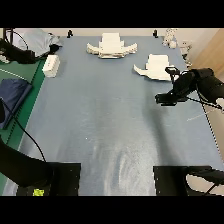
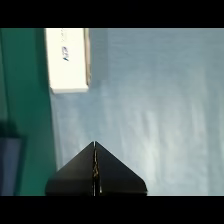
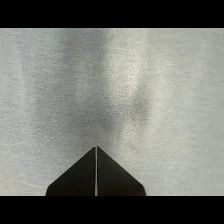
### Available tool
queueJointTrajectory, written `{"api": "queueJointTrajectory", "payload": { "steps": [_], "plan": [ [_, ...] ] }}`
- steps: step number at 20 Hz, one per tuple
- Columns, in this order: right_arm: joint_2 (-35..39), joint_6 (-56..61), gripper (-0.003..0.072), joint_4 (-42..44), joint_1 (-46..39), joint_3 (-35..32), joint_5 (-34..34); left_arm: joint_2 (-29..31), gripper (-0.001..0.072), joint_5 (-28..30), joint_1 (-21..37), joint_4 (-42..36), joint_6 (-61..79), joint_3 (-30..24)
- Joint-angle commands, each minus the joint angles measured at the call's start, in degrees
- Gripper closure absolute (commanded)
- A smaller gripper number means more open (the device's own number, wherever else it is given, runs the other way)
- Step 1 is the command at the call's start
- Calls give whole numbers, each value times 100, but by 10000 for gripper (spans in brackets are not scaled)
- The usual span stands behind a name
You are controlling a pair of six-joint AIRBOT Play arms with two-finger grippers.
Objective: Fold the box.
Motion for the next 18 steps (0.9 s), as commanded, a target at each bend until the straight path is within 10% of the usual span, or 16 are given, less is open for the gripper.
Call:
{"api": "queueJointTrajectory", "payload": {
  "steps": [1,7,18],
  "plan": [
    [0,0,669,2,2,2,0,553,701,-920,-114,-605,-350,7],
    [0,0,669,2,2,2,0,1825,703,-1154,-1432,-448,-872,-743],
    [0,0,669,2,2,2,-2,3711,698,1038,-4540,181,-2240,-4837]
  ]
}}
